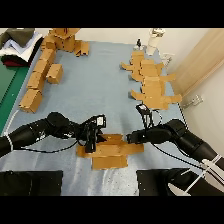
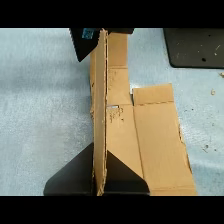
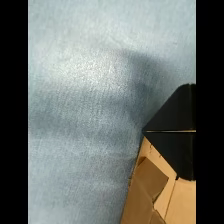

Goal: Fold the box.

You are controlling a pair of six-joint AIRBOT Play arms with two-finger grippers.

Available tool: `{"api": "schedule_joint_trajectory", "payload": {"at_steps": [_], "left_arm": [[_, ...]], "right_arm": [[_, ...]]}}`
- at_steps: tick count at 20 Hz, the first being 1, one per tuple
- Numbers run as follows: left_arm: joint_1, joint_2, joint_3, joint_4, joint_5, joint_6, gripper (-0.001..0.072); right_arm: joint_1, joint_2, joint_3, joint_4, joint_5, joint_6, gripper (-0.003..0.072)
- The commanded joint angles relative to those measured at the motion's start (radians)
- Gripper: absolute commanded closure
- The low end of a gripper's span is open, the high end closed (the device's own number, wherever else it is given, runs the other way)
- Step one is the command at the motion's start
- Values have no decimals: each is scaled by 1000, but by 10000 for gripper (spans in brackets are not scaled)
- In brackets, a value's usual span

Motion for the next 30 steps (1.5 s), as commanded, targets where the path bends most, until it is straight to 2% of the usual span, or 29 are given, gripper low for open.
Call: {"api": "schedule_joint_trajectory", "payload": {"at_steps": [1,7,11,14,16,18,20,23,25,26,27,28,30], "left_arm": [[0,-10,0,11,8,1,697],[0,-9,0,11,10,-27,697],[0,-9,0,11,31,-52,697],[0,-9,0,8,40,-52,697],[0,-9,0,8,40,-52,697],[0,-9,0,8,39,-52,697],[0,-9,0,8,39,-52,697],[0,-9,0,8,39,-52,697],[-1,-9,0,8,39,-52,697],[0,-9,0,8,39,-52,697],[0,-9,0,8,39,-52,697],[0,-9,0,8,39,-52,697],[-1,-9,0,8,39,-52,697]], "right_arm": [[1,1,0,1,5,0,683],[1,1,0,5,-3,-14,682],[1,6,39,-16,-80,-93,683],[2,71,60,-21,-100,-90,684],[22,140,54,-17,-192,-89,685],[110,221,45,-6,-295,-90,686],[259,288,38,36,-321,-101,686],[564,311,0,56,-275,-146,687],[771,306,-51,-26,-153,-166,679],[851,295,-74,-108,-80,-189,441],[904,273,-91,-196,-20,-189,157],[940,238,-101,-280,11,-189,87],[959,152,-102,-436,14,-188,86]]}}
